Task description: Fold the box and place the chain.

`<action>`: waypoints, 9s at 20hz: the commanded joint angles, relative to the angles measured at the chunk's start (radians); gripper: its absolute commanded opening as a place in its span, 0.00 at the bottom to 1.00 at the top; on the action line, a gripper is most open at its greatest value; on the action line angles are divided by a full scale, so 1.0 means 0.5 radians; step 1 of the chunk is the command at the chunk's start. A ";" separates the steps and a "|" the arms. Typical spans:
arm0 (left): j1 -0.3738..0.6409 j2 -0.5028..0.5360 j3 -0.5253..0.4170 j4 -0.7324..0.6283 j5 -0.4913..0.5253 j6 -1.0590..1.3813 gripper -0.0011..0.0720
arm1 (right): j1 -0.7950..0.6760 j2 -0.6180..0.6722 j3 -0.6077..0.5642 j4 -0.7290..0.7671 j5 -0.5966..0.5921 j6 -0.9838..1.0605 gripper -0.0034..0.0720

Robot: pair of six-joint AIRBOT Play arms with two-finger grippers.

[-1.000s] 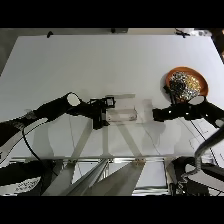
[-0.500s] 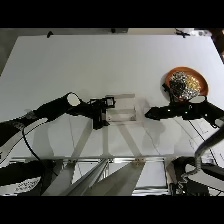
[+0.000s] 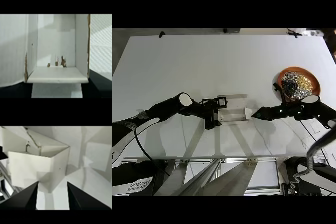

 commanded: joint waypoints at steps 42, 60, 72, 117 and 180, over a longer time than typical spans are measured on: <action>-0.002 -0.001 -0.001 0.001 0.000 0.000 0.55 | 1.266 -0.070 0.533 -1.831 -0.596 2.416 0.59; -0.002 0.000 -0.001 -0.012 -0.014 0.000 0.55 | 1.498 -0.377 0.848 -2.201 -0.206 2.874 0.38; -0.002 0.000 -0.001 -0.013 -0.014 0.000 0.55 | 1.498 -0.377 0.848 -2.203 -0.269 2.866 0.44; -0.002 0.000 -0.001 -0.012 -0.014 0.000 0.55 | -0.339 -0.598 0.993 -2.097 -0.888 1.337 0.65; -0.002 0.000 -0.001 -0.013 -0.014 0.000 0.55 | 0.436 1.125 0.454 -0.542 -0.285 0.876 0.06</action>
